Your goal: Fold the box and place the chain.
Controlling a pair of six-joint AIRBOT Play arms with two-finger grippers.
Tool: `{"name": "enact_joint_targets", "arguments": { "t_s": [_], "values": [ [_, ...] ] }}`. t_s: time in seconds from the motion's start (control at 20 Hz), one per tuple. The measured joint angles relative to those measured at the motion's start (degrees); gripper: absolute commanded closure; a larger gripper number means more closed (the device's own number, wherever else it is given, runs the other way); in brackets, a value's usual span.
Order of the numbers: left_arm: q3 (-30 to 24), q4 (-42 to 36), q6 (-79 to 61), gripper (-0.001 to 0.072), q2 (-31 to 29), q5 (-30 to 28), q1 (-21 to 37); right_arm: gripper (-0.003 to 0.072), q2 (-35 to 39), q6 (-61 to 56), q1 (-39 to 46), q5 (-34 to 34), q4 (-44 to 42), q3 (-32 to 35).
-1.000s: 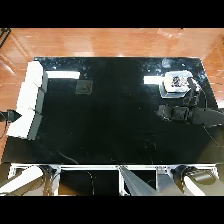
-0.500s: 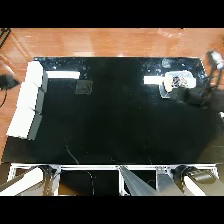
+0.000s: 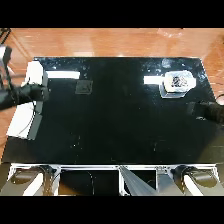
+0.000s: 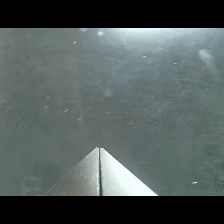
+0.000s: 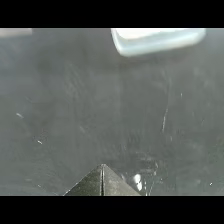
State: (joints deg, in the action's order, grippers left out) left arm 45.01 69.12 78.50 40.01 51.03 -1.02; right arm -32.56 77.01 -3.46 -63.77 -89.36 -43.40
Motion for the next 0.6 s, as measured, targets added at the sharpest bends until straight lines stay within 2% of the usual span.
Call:
{"name": "enact_joint_targets", "arguments": {
  "t_s": [0.2, 0.6],
  "values": [
    [-5.9, 1.6, 2.0, 0.069, -5.7, -2.0, -0.3, 0.0663, -0.2, -0.6, 0.1, 1.1, 0.8, 4.0],
    [-7.9, 2.4, 2.8, 0.0689, -7.4, -2.4, -0.3, 0.0663, -0.2, -1.0, 0.1, 1.1, 0.7, 5.3]
  ]
}}
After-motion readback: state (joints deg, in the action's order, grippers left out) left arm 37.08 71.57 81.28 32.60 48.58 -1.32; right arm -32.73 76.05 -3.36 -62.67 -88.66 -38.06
